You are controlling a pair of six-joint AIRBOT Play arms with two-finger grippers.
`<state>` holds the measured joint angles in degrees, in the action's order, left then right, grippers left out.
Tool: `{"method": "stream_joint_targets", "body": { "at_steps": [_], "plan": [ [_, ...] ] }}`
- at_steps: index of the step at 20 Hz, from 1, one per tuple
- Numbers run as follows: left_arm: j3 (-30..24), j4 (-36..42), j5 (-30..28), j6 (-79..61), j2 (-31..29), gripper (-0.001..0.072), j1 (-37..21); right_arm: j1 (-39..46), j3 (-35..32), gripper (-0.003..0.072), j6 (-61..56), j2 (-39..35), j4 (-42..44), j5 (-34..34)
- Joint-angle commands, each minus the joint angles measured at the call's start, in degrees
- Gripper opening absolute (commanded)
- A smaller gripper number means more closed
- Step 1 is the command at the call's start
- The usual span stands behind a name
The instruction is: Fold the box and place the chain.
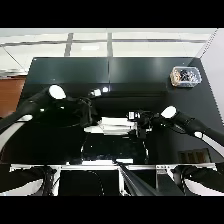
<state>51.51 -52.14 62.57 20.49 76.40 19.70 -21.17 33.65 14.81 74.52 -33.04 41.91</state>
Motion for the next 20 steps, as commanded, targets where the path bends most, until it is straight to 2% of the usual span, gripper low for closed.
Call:
{"method": "stream_joint_targets", "body": {
  "at_steps": [1, 3, 4, 5, 7, 9, 10, 11, 12, 13, 15, 18, 20],
  "plan": [
    [-0.52, -7.63, 9.55, 16.31, -5.79, 0.0394, -6.14, -0.04, -0.02, 0.0403, 0.02, 0.04, -0.02, 0.07],
    [-2.82, -2.54, 14.93, 18.45, -8.11, 0.0028, -9.09, -0.02, -0.02, 0.0403, 0.02, 0.04, 0.00, 0.04],
    [-5.35, 4.22, 19.19, 18.82, -8.81, 0.0024, -10.40, -0.02, -0.02, 0.0402, 0.02, 0.04, 0.00, 0.07],
    [-9.14, 12.48, 20.63, 18.67, -9.53, 0.0024, -11.30, -0.02, -0.02, 0.0403, 0.02, 0.04, 0.00, 0.07],
    [-17.86, 26.47, 13.42, 17.00, -10.73, 0.0025, -10.58, -0.04, -0.04, 0.0403, 0.02, 0.04, 0.00, 0.04],
    [-21.55, 32.50, 4.94, 12.26, -10.08, 0.0025, -7.67, -0.02, -0.02, 0.0402, 0.02, 0.04, -0.02, 0.07],
    [-21.14, 32.61, 2.75, 9.77, -9.29, 0.0025, -5.51, -0.02, -0.04, 0.0401, 0.02, 0.04, 0.00, 0.07],
    [-20.22, 32.65, 0.20, 8.83, -8.57, 0.0025, -3.26, -0.04, -0.04, 0.0312, 0.02, 0.04, -0.07, 0.13],
    [-18.75, 32.68, -3.15, 8.11, -7.78, 0.0025, -0.92, -0.02, -0.02, 0.0121, 0.04, 0.04, -0.07, 0.28],
    [-16.92, 32.63, -6.36, 7.30, -6.88, 0.0025, 0.98, -0.02, -0.02, 0.0060, 0.04, 0.04, -0.07, 0.28],
    [-12.24, 32.72, -10.60, 4.96, -4.33, 0.0026, 2.99, -0.02, -0.02, 0.0058, 0.04, 0.04, -0.07, 0.26],
    [-5.53, 31.52, -12.44, 5.03, 1.46, 0.0026, 2.38, -0.02, -0.02, 0.0057, 0.04, 0.04, -0.04, 0.24],
    [-3.82, 27.71, -14.88, 6.12, 5.27, 0.0026, 1.22, -0.02, -0.02, 0.0057, 0.04, 0.04, -0.04, 0.24]
  ]
}}
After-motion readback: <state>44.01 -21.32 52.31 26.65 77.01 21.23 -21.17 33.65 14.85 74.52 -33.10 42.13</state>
